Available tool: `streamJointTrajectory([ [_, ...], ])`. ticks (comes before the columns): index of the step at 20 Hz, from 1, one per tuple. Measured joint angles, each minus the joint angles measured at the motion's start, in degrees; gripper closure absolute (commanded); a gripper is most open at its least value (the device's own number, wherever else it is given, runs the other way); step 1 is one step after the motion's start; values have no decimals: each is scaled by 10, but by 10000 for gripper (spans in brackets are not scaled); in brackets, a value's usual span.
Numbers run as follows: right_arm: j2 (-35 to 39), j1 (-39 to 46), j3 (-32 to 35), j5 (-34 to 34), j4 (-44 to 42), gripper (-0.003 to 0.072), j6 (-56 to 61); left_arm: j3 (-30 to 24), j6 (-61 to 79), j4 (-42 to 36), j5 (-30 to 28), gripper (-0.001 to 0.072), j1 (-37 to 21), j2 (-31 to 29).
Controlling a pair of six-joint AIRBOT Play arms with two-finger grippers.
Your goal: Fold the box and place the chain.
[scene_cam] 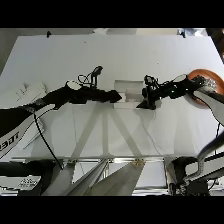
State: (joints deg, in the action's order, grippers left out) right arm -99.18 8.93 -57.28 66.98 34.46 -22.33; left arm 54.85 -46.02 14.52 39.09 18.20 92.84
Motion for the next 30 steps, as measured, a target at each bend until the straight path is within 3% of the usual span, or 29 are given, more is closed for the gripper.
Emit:
streamJointTrajectory([
  [7, 0, 0, 0, -1, 0, 389, -1, 1, -87, 97, -38, 95, 7, -4],
  [9, 0, -1, 0, -2, -1, 389, -1, 1, -104, 125, -49, 161, 7, -7],
  [14, 0, -1, 0, 0, -1, 389, -1, 3, -137, 157, -61, 164, 11, -16],
  [17, 0, -1, 0, 0, 0, 389, -1, 14, -161, 188, -67, 216, 15, -19],
  [24, 0, -1, 0, 2, 0, 389, -2, 66, -321, 394, -18, 216, 36, -19],
  [30, 0, -1, 0, 1, 0, 389, -2, 82, -376, 454, 10, 222, 47, -13],
])
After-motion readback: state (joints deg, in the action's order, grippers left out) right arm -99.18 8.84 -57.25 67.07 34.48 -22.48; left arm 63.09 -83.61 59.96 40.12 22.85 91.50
